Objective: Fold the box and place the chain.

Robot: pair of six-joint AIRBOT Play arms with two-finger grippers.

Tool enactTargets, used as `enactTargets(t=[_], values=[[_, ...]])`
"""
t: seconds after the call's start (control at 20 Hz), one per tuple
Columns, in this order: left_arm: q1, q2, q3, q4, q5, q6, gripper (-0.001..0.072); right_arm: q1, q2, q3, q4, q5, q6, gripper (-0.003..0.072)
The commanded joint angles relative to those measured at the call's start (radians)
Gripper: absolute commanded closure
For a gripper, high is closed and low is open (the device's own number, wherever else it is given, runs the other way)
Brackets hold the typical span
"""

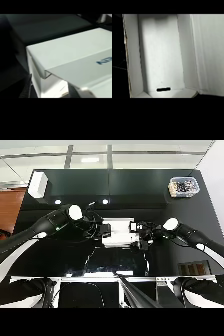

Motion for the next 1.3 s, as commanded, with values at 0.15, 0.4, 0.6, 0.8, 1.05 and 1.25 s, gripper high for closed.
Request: enactTargets(t=[0.15,0.4,0.6,0.8,1.05,1.25], values=[[-0.103,-0.010,0.075,0.359,-0.012,-0.214,0.0214,0.000,0.000,0.000,0.000,0.000,0.000,0.0281],[-0.195,-0.060,0.170,0.504,-0.169,-0.342,0.0214,0.000,0.000,0.000,0.000,0.000,0.000,0.0281],[-0.227,-0.072,0.172,0.563,-0.156,-0.498,0.0215,0.000,0.000,0.000,0.000,0.000,0.000,0.0281],[-0.240,-0.111,0.172,0.516,-0.147,-0.543,0.0214,0.000,0.000,0.000,0.000,0.000,0.000,0.0281],[-0.239,-0.118,0.172,0.494,-0.122,-0.565,0.0215,0.000,0.000,0.000,0.000,0.000,0.000,0.0281],[-0.239,-0.118,0.172,0.495,-0.103,-0.613,0.0219,0.000,0.000,0.000,0.000,0.000,0.000,0.0281]])
